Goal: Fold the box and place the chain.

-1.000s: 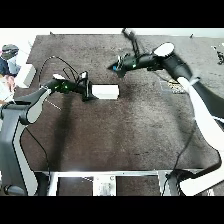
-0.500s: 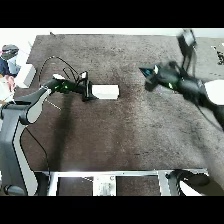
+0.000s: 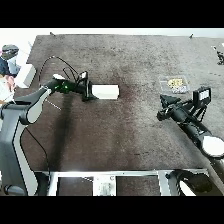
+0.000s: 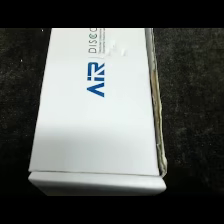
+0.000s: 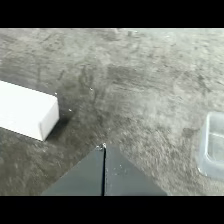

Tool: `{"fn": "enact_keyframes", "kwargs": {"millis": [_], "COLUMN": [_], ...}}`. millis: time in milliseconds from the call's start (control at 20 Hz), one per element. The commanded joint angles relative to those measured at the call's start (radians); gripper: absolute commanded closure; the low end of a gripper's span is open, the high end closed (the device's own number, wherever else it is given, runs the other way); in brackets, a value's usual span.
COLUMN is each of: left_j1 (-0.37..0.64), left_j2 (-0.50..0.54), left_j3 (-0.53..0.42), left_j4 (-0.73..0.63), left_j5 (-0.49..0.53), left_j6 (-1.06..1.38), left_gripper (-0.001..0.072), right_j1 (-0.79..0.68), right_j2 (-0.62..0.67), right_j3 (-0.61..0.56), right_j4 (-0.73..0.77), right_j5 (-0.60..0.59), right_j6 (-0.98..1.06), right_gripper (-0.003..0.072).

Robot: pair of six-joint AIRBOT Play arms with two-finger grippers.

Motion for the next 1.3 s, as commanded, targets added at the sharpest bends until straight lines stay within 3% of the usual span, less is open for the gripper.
{"fn": "enact_keyframes", "kwargs": {"millis": [0, 200, 500, 650, 800, 1000, 1250], "left_j1": [0.002, 0.030, 0.172, 0.270, 0.398, 0.642, 0.887], "left_j2": [0.013, 0.132, 0.442, 0.643, 0.853, 1.062, 1.132], "left_j3": [0.001, 0.001, -0.023, -0.193, -0.434, -0.719, -0.945], "left_j4": [-0.038, -0.110, -0.104, -0.081, -0.073, 0.087, 0.198], "left_j5": [0.000, 0.092, 0.318, 0.512, 0.604, 0.595, 0.542], "left_j6": [-0.042, -0.154, -0.468, -0.573, -0.647, -0.802, -0.846], "left_gripper": [0.0695, 0.0699, 0.0702, 0.0702, 0.0702, 0.0702, 0.0701], "right_j1": [0.000, 0.000, 0.000, 0.000, 0.000, 0.000, 0.000], "right_j2": [0.019, 0.019, 0.019, 0.019, 0.019, 0.019, 0.019], "right_j3": [-0.030, -0.030, -0.030, -0.030, -0.030, -0.030, -0.030], "right_j4": [-0.002, -0.002, -0.002, -0.002, -0.002, -0.002, -0.002], "right_j5": [-0.026, -0.026, -0.036, -0.036, -0.036, -0.036, -0.036], "right_j6": [0.000, 0.000, 0.000, 0.000, 0.000, 0.000, 0.000], "right_gripper": [0.0675, 0.0675, 0.0675, 0.0675, 0.0675, 0.0675, 0.0675]}}
